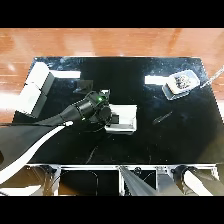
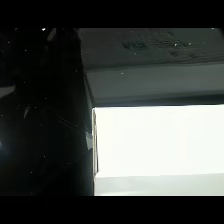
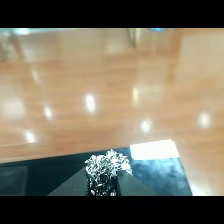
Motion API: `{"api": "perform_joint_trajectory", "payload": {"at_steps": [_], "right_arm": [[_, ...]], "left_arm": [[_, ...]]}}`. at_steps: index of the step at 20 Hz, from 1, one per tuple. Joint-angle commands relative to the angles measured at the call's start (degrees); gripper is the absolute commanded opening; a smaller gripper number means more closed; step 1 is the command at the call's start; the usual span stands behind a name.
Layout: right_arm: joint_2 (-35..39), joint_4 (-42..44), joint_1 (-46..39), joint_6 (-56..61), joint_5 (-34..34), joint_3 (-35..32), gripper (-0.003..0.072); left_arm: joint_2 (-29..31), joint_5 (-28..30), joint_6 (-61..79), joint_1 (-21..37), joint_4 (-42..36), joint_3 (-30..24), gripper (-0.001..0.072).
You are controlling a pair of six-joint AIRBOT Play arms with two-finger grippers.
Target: Fold the box and place the chain.
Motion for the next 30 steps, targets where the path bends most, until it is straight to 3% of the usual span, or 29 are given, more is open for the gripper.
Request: {"api": "perform_joint_trajectory", "payload": {"at_steps": [1, 9, 15, 20, 30], "right_arm": [[6.73, 0.63, 4.31, -0.92, 6.32, 0.15, 0.0024], [11.56, 0.85, 27.58, 0.96, 15.32, -0.87, 0.0024], [10.84, 4.11, 41.55, 1.22, 16.06, -11.26, 0.0024], [6.58, 7.50, 45.97, -0.72, 13.44, -11.50, 0.0024], [1.66, 14.12, 46.23, -4.92, 6.69, -11.43, 0.0024]], "left_arm": [[-0.04, -0.11, 0.02, -0.02, 0.02, 0.02, 0.0018], [-0.04, -0.07, 0.02, -0.02, 0.02, 0.02, 0.0018], [-0.04, 0.31, 0.02, -0.02, 0.02, 0.02, 0.0018], [-0.04, 0.04, 0.00, -0.02, 0.24, 0.02, 0.0018], [-0.04, 0.09, 0.00, -0.02, 0.48, 0.02, 0.0018]]}}
